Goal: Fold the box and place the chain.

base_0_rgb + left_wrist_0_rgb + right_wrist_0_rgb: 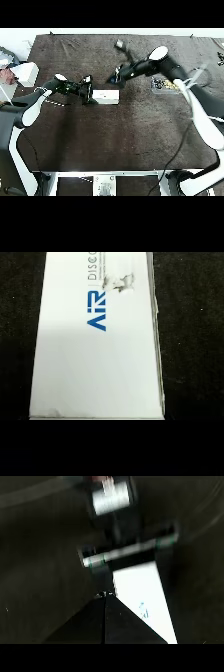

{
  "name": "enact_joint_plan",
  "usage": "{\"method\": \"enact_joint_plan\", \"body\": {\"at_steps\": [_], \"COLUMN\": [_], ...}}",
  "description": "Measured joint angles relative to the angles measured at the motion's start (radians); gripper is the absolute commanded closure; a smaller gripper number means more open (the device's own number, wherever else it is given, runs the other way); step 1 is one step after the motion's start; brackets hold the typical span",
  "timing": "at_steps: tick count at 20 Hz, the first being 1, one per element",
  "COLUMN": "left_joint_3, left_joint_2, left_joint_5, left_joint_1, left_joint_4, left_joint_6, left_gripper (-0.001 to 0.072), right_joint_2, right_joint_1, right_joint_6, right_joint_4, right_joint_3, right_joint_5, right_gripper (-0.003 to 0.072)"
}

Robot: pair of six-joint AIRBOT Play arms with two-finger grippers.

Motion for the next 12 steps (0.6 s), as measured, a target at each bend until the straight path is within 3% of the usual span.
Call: {"method": "enact_joint_plan", "body": {"at_steps": [3,4,5,9,12], "left_joint_3": [0.0,0.0,0.0,0.011,0.013], "left_joint_2": [0.0,0.0,0.0,0.027,0.126], "left_joint_5": [-0.003,-0.004,-0.006,-0.008,0.025], "left_joint_1": [0.0,0.0,0.0,0.008,0.038], "left_joint_4": [0.0,0.0,0.0,-0.013,-0.055], "left_joint_6": [0.0,0.0,0.0,-0.079,-0.208], "left_gripper": [0.035,0.0571,0.0699,0.0705,0.0705], "right_joint_2": [0.154,0.208,0.264,0.484,0.631], "right_joint_1": [0.001,0.0,0.002,0.002,0.002], "right_joint_6": [0.05,0.062,0.074,0.128,0.189], "right_joint_4": [0.005,0.011,0.01,-0.005,-0.045], "right_joint_3": [-0.051,-0.079,-0.116,-0.289,-0.401], "right_joint_5": [-0.01,-0.011,-0.014,-0.057,-0.106], "right_gripper": [0.0703,0.0704,0.0703,0.0703,0.0703]}}
